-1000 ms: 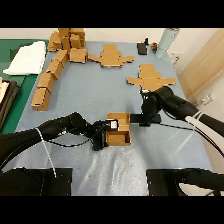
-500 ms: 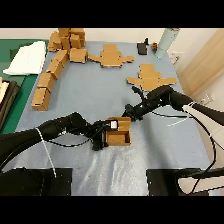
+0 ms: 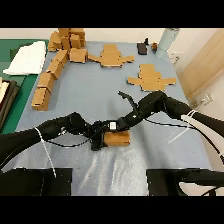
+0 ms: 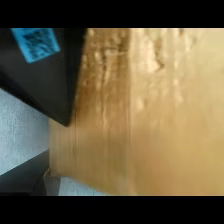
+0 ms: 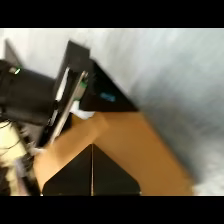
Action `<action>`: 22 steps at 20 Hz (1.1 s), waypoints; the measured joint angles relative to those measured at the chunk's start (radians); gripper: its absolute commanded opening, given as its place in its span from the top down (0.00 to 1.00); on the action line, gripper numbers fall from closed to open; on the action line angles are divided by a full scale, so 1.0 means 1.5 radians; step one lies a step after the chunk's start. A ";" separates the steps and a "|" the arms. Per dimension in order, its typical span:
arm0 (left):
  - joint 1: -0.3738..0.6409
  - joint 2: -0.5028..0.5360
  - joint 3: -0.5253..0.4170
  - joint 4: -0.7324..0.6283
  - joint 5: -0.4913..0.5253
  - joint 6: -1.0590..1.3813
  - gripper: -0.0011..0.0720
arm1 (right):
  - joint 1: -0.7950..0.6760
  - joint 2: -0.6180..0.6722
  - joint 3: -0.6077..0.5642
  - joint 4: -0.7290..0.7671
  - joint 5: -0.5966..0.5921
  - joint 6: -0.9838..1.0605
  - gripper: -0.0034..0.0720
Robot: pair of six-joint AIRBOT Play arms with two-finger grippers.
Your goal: Fold the box.
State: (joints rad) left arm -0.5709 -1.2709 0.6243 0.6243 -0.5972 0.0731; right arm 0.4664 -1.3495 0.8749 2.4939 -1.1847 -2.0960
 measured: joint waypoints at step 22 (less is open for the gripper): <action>-0.001 -0.001 0.002 -0.016 0.010 -0.014 0.35 | 0.162 0.174 -0.019 -0.413 0.110 0.247 0.95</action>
State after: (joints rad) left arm -0.5728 -1.2724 0.6266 0.6003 -0.5816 0.0521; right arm 0.7090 -1.0882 0.8471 1.8744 -1.0203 -1.7252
